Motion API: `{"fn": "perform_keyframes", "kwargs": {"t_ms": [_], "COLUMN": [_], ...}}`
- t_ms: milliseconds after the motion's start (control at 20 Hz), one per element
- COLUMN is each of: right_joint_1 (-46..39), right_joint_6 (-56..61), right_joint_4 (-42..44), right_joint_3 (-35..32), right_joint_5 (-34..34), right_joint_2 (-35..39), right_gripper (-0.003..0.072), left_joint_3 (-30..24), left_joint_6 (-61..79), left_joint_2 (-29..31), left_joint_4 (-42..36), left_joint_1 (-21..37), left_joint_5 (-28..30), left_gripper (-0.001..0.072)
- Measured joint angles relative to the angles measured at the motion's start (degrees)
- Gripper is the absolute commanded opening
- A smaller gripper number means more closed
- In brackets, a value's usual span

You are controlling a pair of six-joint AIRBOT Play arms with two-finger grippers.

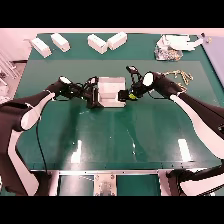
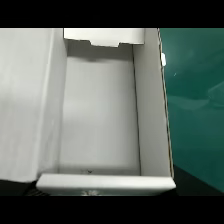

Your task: Fold the box and place the chain.

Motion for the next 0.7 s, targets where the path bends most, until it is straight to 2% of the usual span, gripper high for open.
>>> {"fn": "perform_keyframes", "kwargs": {"t_ms": [350,700], "right_joint_1": [1.11,2.16], "right_joint_6": [4.98,8.46], "right_joint_4": [-3.69,-7.54], "right_joint_3": [0.79,5.40], "right_joint_5": [-0.90,1.11], "right_joint_2": [-1.20,-4.46], "right_gripper": [0.0510,0.0487], "left_joint_3": [0.00,-0.02], "left_joint_6": [0.00,0.02], "left_joint_2": [0.00,0.00], "left_joint_4": [0.02,0.02], "left_joint_1": [0.00,0.00], "left_joint_5": [-0.22,-0.26], "left_gripper": [0.0569,0.0569]}}
